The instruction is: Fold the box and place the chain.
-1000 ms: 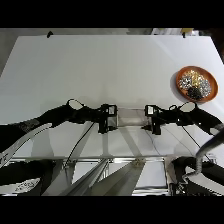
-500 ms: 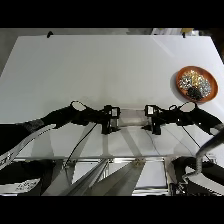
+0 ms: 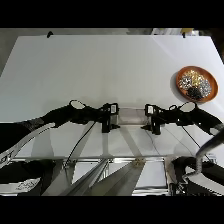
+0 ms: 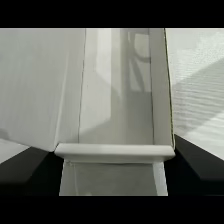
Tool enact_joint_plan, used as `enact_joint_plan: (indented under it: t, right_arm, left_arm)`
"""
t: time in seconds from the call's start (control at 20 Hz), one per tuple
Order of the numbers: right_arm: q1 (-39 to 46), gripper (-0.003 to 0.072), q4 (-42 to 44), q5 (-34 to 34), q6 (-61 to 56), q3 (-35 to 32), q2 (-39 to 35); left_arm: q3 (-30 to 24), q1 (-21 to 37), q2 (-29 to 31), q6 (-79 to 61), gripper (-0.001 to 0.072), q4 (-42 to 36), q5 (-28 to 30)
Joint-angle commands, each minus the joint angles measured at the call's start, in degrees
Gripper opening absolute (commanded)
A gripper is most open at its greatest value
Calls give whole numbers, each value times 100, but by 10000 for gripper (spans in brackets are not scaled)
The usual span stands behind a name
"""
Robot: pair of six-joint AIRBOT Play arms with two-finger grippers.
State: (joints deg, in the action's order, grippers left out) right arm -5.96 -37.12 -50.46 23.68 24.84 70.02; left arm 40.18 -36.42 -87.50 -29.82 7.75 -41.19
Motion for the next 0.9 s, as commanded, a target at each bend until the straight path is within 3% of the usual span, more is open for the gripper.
enact_joint_plan:
  t: [0.0,0.2,0.35,0.85]
  right_arm:
    - [0,403,-15,-7,20,2,-2]
    - [0,403,-15,-7,20,4,-2]
    - [0,403,-15,-7,20,4,-2]
    - [0,403,-15,-7,20,4,-2]
  left_arm:
    - [7,26,-4,52,529,46,-17]
    - [7,-9,-2,52,483,125,-11]
    - [7,-122,4,33,388,391,-15]
    - [7,-164,9,31,389,494,-20]
